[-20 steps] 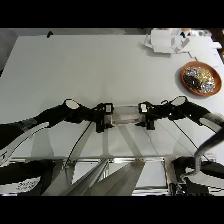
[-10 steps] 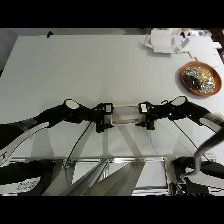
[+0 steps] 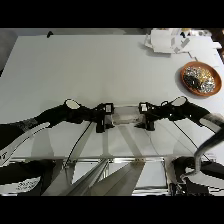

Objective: Fold the box and place the chain.

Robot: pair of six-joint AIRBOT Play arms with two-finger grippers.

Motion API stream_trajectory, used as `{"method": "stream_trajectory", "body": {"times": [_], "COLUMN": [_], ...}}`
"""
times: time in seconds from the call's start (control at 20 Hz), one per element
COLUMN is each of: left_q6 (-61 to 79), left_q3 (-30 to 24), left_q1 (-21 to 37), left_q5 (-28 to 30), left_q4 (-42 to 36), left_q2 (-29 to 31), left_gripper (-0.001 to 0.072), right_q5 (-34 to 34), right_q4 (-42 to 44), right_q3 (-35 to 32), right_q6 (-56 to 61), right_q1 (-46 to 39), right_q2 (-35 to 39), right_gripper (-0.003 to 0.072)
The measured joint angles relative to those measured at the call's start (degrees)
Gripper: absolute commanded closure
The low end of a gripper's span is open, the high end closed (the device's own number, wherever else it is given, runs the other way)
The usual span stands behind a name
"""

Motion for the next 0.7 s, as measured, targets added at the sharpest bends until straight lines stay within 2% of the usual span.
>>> {"method": "stream_trajectory", "body": {"times": [0.45,0.5,0.6,0.7], "left_q6": [0.1,0.1,0.1,0.1], "left_q3": [0.0,0.0,0.0,0.0], "left_q1": [0.0,0.0,0.0,0.0], "left_q5": [-0.2,-0.2,-0.2,-0.2], "left_q4": [0.1,0.1,0.1,0.1], "left_q2": [0.0,0.0,0.0,0.0], "left_gripper": [0.0573,0.0573,0.0573,0.0573], "right_q5": [1.6,1.7,2.3,3.8], "right_q4": [-16.6,-17.5,-18.3,-16.7], "right_q3": [0.0,0.0,0.0,0.0], "right_q6": [17.8,19.6,23.1,25.7], "right_q1": [-5.7,-6.9,-9.3,-10.4], "right_q2": [10.3,11.6,14.4,17.1], "right_gripper": [0.0005,0.0025,0.013,0.0196]}}
